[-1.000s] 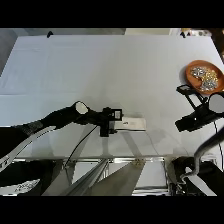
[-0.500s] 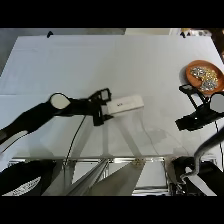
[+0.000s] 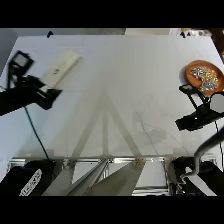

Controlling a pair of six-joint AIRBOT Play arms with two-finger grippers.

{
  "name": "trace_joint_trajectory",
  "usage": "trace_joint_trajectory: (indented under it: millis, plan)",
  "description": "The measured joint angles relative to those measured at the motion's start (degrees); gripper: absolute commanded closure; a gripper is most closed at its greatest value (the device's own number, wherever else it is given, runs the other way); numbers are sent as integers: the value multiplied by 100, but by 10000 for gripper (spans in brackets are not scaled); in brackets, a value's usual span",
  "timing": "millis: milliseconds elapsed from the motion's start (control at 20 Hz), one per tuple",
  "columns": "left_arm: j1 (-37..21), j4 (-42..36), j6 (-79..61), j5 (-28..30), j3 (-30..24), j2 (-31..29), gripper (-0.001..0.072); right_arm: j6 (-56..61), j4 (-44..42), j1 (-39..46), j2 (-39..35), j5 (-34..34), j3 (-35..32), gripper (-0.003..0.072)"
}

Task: Fold the box and place the chain.

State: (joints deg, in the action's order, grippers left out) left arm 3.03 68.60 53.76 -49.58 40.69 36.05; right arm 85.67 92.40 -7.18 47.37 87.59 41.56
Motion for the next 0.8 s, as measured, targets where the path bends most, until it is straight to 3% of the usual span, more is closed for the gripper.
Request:
trace_joint_trajectory:
  millis: [150, 400, 750, 800]
  plan:
    - [-1130, 756, 1108, -195, -129, -328, 703, 0, 0, 0, 0, 0, 0, 666]
    - [-2664, 1187, 1808, -48, -802, -369, 704, 0, 0, 0, 0, 2, 0, 666]
    - [-3178, 1381, 1985, 251, -1812, -160, 698, 0, 0, 0, 0, 2, 0, 666]
    - [-3193, 1405, 1989, 289, -1910, -127, 671, 0, 0, 0, 0, 2, 0, 666]
